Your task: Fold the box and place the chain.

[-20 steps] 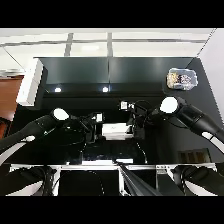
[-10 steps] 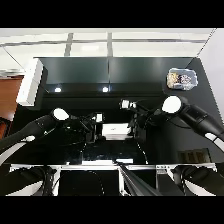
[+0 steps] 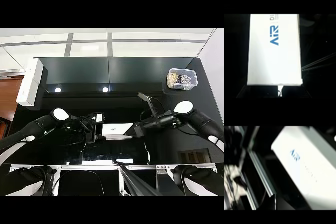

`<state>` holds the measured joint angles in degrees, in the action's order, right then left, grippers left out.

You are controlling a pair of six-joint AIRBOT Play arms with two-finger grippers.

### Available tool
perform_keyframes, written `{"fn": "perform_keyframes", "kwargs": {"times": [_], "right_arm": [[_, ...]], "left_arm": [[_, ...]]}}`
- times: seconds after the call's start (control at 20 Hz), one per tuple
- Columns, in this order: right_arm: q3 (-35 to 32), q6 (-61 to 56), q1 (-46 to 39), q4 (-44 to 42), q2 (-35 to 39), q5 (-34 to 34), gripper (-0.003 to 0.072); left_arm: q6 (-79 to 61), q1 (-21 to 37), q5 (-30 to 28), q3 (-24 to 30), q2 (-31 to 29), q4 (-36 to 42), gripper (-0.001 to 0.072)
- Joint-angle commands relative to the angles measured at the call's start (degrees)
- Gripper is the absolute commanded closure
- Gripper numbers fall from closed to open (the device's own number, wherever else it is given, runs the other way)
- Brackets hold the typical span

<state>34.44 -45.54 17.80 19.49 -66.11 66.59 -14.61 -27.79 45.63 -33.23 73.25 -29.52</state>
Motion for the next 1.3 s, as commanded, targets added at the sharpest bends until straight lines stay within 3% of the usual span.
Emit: {"fn": "perform_keyframes", "kwargs": {"times": [0.0, 0.3, 0.5, 0.6, 0.75, 0.9, 1.0, 1.1, 1.25], "right_arm": [[-2.1, -3.4, 3.0, -7.3, -3.3, -11.1, 0.0675], [-2.1, -11.7, 5.9, 4.0, -4.9, -16.3, 0.0675], [-2.2, -11.5, 5.9, 4.3, -4.9, -15.5, 0.0675], [-0.9, -9.6, 5.1, 4.4, -4.1, -11.3, 0.0675], [3.5, -8.8, 0.8, 5.3, -0.3, 0.9, 0.0675], [6.3, -9.2, -7.0, 12.4, 7.3, 12.6, 0.0675], [6.3, -11.1, -12.2, 20.0, 12.8, 15.8, 0.0676], [6.3, -14.6, -16.0, 25.9, 17.6, 16.3, 0.0675], [6.3, -14.7, -19.3, 25.6, 20.8, 16.2, 0.0675]], "left_arm": [[0.0, 0.0, 0.0, 0.0, 0.0, 0.0, 0.0302], [0.0, 0.0, 0.1, 0.0, 0.0, 0.0, 0.0303], [0.0, 0.0, 0.2, 0.0, 0.0, 0.3, 0.0303], [0.0, 0.0, 0.9, 0.0, 0.0, 0.3, 0.0303], [0.0, 0.0, 1.3, 0.0, 0.0, 0.3, 0.0303], [0.0, 0.1, 1.4, 0.0, 0.0, 0.2, 0.0303], [3.2, 0.1, 1.4, -0.3, -0.1, -0.1, 0.0298], [10.2, 0.1, 1.8, -1.9, -0.7, -3.1, 0.0], [14.9, 0.3, 4.8, -4.8, -4.0, -11.7, -0.0004]]}}
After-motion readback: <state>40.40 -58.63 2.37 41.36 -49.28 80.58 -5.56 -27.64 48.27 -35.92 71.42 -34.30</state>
